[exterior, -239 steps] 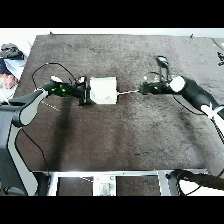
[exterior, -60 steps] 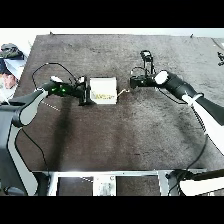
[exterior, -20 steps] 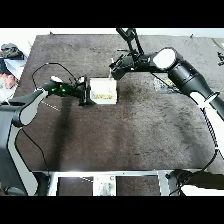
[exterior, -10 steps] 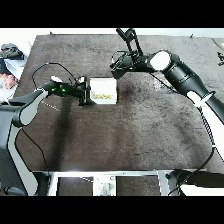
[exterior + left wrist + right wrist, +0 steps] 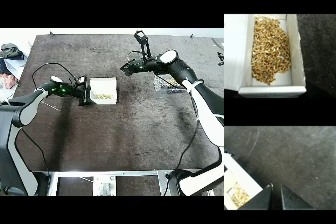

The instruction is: Fold the box and place the chain.

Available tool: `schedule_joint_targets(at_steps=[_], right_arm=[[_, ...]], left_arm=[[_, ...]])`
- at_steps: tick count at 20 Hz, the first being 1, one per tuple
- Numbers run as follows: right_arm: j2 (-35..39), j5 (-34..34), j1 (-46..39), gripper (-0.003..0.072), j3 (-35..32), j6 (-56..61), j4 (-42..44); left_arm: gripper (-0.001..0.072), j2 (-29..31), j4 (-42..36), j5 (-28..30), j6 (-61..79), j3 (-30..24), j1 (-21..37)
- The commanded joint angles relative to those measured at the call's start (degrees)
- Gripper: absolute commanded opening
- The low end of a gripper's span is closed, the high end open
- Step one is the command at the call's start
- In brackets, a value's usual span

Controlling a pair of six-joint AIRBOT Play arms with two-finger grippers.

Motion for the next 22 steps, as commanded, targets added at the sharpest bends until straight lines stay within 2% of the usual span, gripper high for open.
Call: schedule_joint_targets(at_steps=[1, 5, 12, 14, 16, 22], right_arm=[[-7.30, 9.94, -1.84, 0.0167, 5.57, -7.26, 6.19], [-9.64, 13.18, -0.35, 0.0167, 7.17, -10.51, 5.73], [-9.38, 23.91, 1.68, 0.0168, 7.30, -18.82, 6.29], [-8.94, 22.62, 3.17, 0.0170, 7.34, -19.91, 2.21], [-8.44, 20.61, 5.05, 0.0238, 7.37, -21.59, -2.47], [-8.33, 17.11, 8.17, 0.0238, 7.41, -24.00, -4.66]], left_arm=[[0.0461, 0.00, 0.00, -0.02, 0.00, 0.02, -0.04], [0.0461, 0.00, 0.00, 0.00, 0.00, 0.02, -0.04], [0.0461, 0.00, 0.00, 0.00, 0.00, 0.02, -0.04], [0.0461, 0.00, 0.00, 0.00, 0.00, 0.02, -0.04], [0.0461, 0.00, 0.00, 0.00, 0.00, 0.02, -0.04], [0.0461, 0.00, 0.00, 0.00, 0.00, 0.02, -0.04]])
